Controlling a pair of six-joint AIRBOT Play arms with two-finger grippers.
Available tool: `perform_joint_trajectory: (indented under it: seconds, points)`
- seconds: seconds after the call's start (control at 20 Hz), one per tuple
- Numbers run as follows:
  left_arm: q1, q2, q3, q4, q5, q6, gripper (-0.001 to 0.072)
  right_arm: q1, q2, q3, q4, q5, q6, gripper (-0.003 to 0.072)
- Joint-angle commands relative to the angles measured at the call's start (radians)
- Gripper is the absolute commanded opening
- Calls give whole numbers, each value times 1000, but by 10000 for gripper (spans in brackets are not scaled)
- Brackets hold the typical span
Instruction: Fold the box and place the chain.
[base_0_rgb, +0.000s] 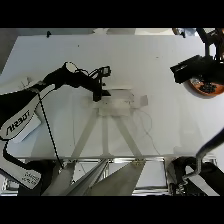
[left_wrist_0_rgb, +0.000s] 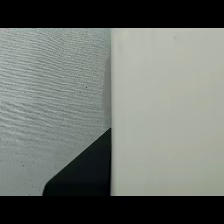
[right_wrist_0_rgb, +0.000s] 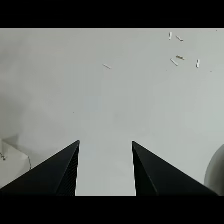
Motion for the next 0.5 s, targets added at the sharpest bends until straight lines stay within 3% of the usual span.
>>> perform_joint_trajectory:
  seconds: [0.0, 0.45]
  points:
    - [0, -5, 0, 8, -1, 20, 2, -1, -3, 0, 6, 0, 0, 357]
    - [1, -20, 0, 11, 2, 20, 9, -1, -91, 0, 62, 22, 0, 357]
